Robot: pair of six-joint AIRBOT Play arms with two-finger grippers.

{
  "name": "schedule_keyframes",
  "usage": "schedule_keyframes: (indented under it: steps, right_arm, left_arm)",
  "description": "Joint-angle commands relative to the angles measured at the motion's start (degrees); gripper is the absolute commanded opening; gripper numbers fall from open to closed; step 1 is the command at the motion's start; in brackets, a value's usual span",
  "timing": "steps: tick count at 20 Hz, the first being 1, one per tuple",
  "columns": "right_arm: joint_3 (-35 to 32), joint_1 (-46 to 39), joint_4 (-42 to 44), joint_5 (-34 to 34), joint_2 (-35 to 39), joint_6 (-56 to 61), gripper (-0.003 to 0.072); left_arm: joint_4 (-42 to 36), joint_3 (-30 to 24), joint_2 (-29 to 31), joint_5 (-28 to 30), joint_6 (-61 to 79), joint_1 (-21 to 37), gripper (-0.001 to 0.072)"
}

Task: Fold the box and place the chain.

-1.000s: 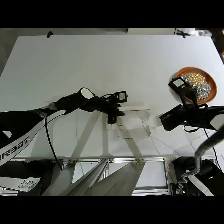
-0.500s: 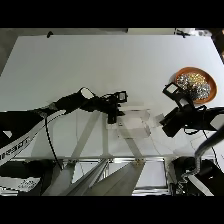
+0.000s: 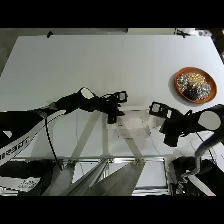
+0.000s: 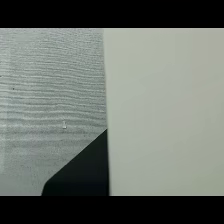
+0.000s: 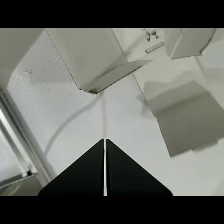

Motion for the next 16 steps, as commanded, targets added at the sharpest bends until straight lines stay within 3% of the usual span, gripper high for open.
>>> schedule_keyframes:
  steps: [1, 6, 10, 11, 13, 16]
  right_arm:
    - [-4.7, 2.8, -0.6, -9.3, -0.6, -4.7, 0.0004]
    - [-9.3, 7.0, -0.8, -19.1, 2.5, -5.1, 0.0004]
    - [-13.8, 7.0, -0.8, -18.8, 8.5, -5.3, 0.0005]
    - [-14.8, 7.0, -0.8, -18.7, 10.7, -6.2, 0.0076]
    - [-17.5, 7.0, -0.5, -21.0, 14.7, -8.0, 0.0708]
    - [-20.9, 7.0, 1.2, -23.8, 15.8, -11.7, 0.0712]
  left_arm:
    - [0.0, 0.0, 0.0, 0.0, 0.0, 0.0, 0.0011]
    - [0.0, 0.0, 0.0, 0.0, 0.0, 0.0, 0.0011]
    - [0.0, 0.0, 0.0, 0.0, 0.0, 0.0, 0.0011]
    - [0.0, 0.0, 0.0, 0.0, 0.0, 0.0, 0.0011]
    - [0.0, 0.0, 0.0, 0.0, 0.0, 0.0, 0.0011]
    - [0.0, 0.0, 0.0, 0.0, 0.0, 0.0, 0.0011]
